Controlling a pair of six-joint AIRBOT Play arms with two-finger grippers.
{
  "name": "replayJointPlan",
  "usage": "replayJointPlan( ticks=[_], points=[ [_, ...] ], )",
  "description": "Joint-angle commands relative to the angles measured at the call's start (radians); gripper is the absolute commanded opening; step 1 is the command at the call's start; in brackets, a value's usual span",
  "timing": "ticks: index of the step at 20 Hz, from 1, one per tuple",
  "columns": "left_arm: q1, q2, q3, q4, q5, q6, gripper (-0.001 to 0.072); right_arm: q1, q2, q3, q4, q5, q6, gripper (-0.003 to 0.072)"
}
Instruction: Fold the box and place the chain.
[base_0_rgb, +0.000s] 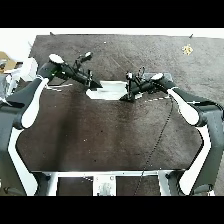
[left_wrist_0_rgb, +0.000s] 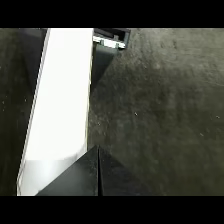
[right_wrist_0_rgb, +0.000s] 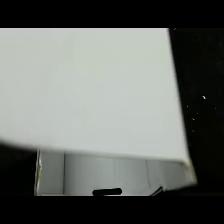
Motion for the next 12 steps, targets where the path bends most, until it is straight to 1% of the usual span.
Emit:
replayJointPlan(
  ticks=[1, 4, 8, 12],
  points=[
    [-0.049, -0.004, -0.002, -0.01, 0.124, -0.005, 0.0012, 0.0, 0.001, 0.0, 0.0, 0.001, 0.0, 0.0445],
    [-0.049, -0.004, -0.001, -0.055, 0.188, -0.006, 0.0012, 0.0, 0.001, 0.0, 0.0, 0.001, 0.0, 0.0445],
    [-0.05, -0.004, -0.002, -0.042, 0.243, -0.006, 0.0012, -0.001, 0.001, -0.001, 0.0, 0.001, 0.0, 0.0445],
    [-0.05, -0.004, -0.002, -0.039, 0.355, -0.006, 0.0012, -0.001, 0.001, 0.0, 0.0, 0.001, 0.0, 0.0445]
  ],
)
